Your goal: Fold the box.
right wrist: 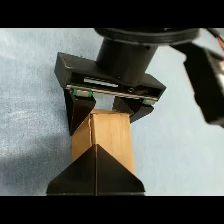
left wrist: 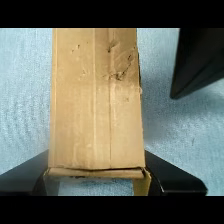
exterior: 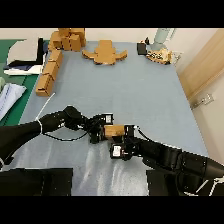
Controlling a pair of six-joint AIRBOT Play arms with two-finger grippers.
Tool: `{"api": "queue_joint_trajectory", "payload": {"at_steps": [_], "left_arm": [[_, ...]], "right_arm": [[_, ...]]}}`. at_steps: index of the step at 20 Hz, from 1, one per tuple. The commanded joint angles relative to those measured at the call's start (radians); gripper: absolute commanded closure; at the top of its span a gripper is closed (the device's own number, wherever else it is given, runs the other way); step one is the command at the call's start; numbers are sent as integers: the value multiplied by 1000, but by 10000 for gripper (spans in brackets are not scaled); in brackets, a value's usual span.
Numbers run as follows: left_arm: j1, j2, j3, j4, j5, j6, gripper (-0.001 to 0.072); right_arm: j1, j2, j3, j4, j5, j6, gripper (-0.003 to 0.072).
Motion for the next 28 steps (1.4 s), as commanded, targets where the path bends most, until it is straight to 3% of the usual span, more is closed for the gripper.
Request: {"api": "queue_joint_trajectory", "payload": {"at_steps": [1,28], "left_arm": [[0,0,1,0,1,0,190],[0,0,1,0,0,0,191]], "right_arm": [[1,-18,-7,-44,27,2,681],[-47,-97,10,-27,40,32,681]]}}
